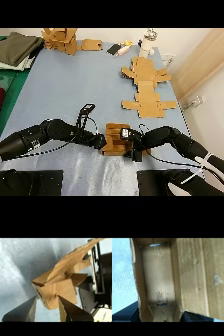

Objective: Fold the box.

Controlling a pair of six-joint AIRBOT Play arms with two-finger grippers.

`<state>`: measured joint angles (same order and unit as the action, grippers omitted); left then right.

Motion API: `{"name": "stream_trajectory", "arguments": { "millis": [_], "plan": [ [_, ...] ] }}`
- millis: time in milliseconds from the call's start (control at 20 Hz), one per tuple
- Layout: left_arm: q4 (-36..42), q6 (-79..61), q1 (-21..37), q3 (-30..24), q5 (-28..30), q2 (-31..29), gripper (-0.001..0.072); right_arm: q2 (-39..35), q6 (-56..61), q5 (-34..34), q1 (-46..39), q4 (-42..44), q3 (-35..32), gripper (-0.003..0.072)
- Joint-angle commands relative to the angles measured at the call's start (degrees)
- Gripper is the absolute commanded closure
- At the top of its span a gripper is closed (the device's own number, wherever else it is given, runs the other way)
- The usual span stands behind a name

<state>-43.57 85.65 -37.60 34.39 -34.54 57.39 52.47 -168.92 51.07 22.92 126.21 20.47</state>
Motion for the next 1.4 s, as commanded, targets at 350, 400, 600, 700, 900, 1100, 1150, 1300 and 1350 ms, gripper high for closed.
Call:
{"name": "stream_trajectory", "arguments": {
  "millis": [350,400,600,700,900,1100,1150,1300,1350],
  "plan": [
    [-9.90,14.27,-2.95,3.91,-3.21,5.31,0.0257,-0.04,0.00,-0.02,0.04,0.00,0.00,0.0191],
    [-13.38,17.31,-4.26,5.33,-3.50,6.01,0.0257,-0.04,0.00,-0.02,0.04,0.00,0.00,0.0191],
    [-24.02,28.89,-8.90,11.43,-6.62,9.38,0.0258,-0.04,0.00,-0.02,0.04,0.00,0.00,0.0191],
    [-26.29,31.67,-10.69,13.20,-9.07,10.69,0.0258,-0.04,0.00,-0.02,0.04,0.00,0.00,0.0191],
    [-33.40,41.00,-14.25,15.39,-12.68,13.73,0.0257,-0.04,0.00,0.00,0.04,0.00,0.00,0.0191],
    [-40.52,50.58,-16.26,19.08,-14.60,17.16,0.0258,-0.04,0.00,-0.02,0.04,0.00,0.00,0.0191],
    [-41.03,50.60,-16.37,19.85,-15.82,18.10,0.0258,-0.04,0.00,-0.02,0.04,0.00,0.00,0.0191],
    [-41.42,50.77,-17.14,21.46,-16.83,20.70,0.0258,-0.04,0.00,-0.02,0.04,0.00,0.00,0.0191],
    [-41.40,50.97,-17.31,21.94,-16.90,21.55,0.0258,-0.04,0.00,-0.02,0.04,0.00,0.00,0.0191]
  ]
}}
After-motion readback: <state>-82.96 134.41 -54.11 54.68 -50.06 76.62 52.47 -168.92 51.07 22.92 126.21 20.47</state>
